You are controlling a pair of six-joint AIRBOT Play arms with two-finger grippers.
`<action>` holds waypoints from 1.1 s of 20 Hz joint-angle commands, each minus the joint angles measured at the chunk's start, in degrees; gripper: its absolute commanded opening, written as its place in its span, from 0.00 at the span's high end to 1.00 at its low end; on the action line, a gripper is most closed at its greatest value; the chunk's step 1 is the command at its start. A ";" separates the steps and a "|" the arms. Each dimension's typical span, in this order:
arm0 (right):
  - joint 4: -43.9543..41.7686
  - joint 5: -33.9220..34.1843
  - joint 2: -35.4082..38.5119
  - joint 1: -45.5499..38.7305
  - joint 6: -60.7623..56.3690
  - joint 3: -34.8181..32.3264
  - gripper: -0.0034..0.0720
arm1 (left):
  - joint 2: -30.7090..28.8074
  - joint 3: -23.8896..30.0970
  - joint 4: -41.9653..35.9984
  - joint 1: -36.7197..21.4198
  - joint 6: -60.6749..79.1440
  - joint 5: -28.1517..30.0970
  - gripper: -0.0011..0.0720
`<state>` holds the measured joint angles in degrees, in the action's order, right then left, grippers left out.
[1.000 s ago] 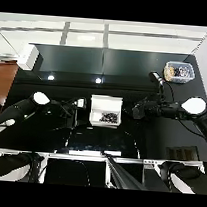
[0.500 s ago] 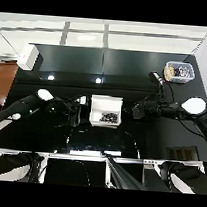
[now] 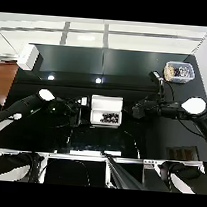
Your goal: Fold the box and place the chain.
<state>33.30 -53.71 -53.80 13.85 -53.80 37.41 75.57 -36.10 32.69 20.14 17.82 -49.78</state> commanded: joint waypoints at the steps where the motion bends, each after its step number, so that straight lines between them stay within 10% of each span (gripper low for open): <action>1: 0.00 0.04 -0.02 0.02 0.02 -0.04 0.54 | 0.04 -0.04 0.76 0.37 -0.83 -0.22 0.01; 22: 0.02 0.46 -0.02 0.02 0.04 -0.04 0.54 | 0.79 -0.90 -0.79 3.91 -4.50 3.13 0.01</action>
<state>33.30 -53.30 -53.80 13.85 -53.74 37.41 76.23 -36.82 31.77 24.01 13.74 -46.78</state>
